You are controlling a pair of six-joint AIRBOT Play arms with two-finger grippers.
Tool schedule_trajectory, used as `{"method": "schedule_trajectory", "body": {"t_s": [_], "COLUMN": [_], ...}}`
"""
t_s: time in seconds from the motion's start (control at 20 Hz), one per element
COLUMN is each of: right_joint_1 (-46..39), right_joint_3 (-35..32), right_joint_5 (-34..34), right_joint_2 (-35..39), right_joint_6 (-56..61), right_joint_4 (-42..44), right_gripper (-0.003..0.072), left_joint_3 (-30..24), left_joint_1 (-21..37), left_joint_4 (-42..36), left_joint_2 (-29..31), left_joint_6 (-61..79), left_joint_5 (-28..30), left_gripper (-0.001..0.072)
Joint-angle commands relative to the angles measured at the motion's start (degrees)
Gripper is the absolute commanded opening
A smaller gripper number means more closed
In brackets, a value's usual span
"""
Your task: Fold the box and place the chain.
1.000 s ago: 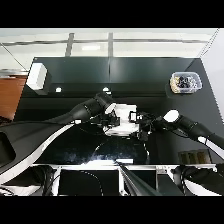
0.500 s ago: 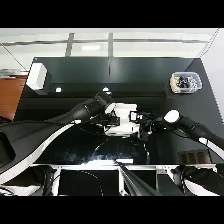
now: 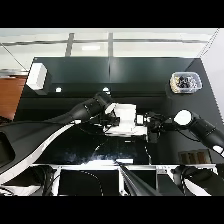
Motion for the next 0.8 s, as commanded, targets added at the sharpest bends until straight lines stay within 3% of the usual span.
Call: {"method": "schedule_trajectory", "body": {"t_s": [0.0,0.1,0.2,0.35,0.45,0.75], "right_joint_1": [-0.15,-0.04,-0.07,-0.07,-0.07,-0.04], "right_joint_3": [-0.02,-0.02,-0.02,-0.02,-0.02,-0.02], "right_joint_5": [-2.43,-3.30,-3.93,-3.39,-3.28,-2.89], "right_joint_2": [-0.98,-2.38,-3.21,-4.26,-5.01,-5.86], "right_joint_6": [-3.78,-7.21,-8.81,-8.39,-7.23,-6.34], "right_joint_4": [-0.04,4.42,7.39,8.92,11.52,18.78], "right_gripper": [0.0708,0.0706,0.0487,0.0472,0.0255,0.0248], "left_joint_3": [0.02,0.02,0.02,0.02,0.02,0.02], "left_joint_1": [0.00,0.00,0.00,0.00,0.00,0.00], "left_joint_4": [-0.74,-0.87,-0.92,-0.92,-0.92,-0.92], "left_joint_2": [0.02,0.00,0.00,0.00,0.00,0.00], "left_joint_6": [0.04,0.13,0.13,0.13,0.13,0.13], "left_joint_5": [0.04,0.04,0.09,0.07,0.04,0.13], "left_gripper": [0.0026,0.0026,0.0026,0.0026,0.0026,0.0026]}}
